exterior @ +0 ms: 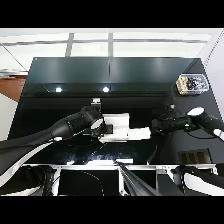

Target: Fold the box and place the chain.

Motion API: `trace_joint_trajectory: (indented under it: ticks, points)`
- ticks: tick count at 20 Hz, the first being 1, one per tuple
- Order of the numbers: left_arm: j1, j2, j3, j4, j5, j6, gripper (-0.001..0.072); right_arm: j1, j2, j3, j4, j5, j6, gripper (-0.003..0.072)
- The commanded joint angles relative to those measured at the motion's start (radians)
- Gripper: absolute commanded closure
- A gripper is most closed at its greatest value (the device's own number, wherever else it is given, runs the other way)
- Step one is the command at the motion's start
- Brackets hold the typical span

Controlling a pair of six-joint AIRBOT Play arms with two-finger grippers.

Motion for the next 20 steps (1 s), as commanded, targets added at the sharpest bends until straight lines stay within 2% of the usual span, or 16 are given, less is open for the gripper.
trace_joint_trajectory:
  ticks: [1,3,5,7,8,17,18,20]
  points:
    - [0.001,0.000,0.000,0.001,0.000,0.000,0.0682,0.129,-0.062,0.000,0.118,0.025,-0.069,0.0647]
    - [0.001,0.000,0.000,0.001,0.000,0.000,0.0682,0.181,-0.062,0.003,0.197,0.032,-0.127,0.0634]
    - [0.001,0.000,0.000,0.000,-0.003,0.000,0.0682,0.207,-0.057,0.018,0.266,0.092,-0.288,0.0301]
    - [0.001,0.000,0.000,0.000,-0.006,0.000,0.0682,0.204,-0.053,0.042,0.263,0.113,-0.287,0.0078]
    - [0.001,0.000,0.000,0.000,-0.006,0.000,0.0682,0.204,-0.048,0.053,0.251,0.114,-0.286,0.0057]
    - [0.001,0.000,0.000,0.000,-0.006,0.000,0.0682,0.214,-0.045,0.081,0.218,0.109,-0.230,0.0060]
    - [0.001,0.000,0.000,0.000,-0.006,0.000,0.0682,0.214,-0.045,0.081,0.218,0.097,-0.214,0.0091]
    - [0.001,0.000,0.000,0.000,-0.006,0.000,0.0682,0.216,-0.045,0.081,0.219,0.072,-0.191,0.0099]
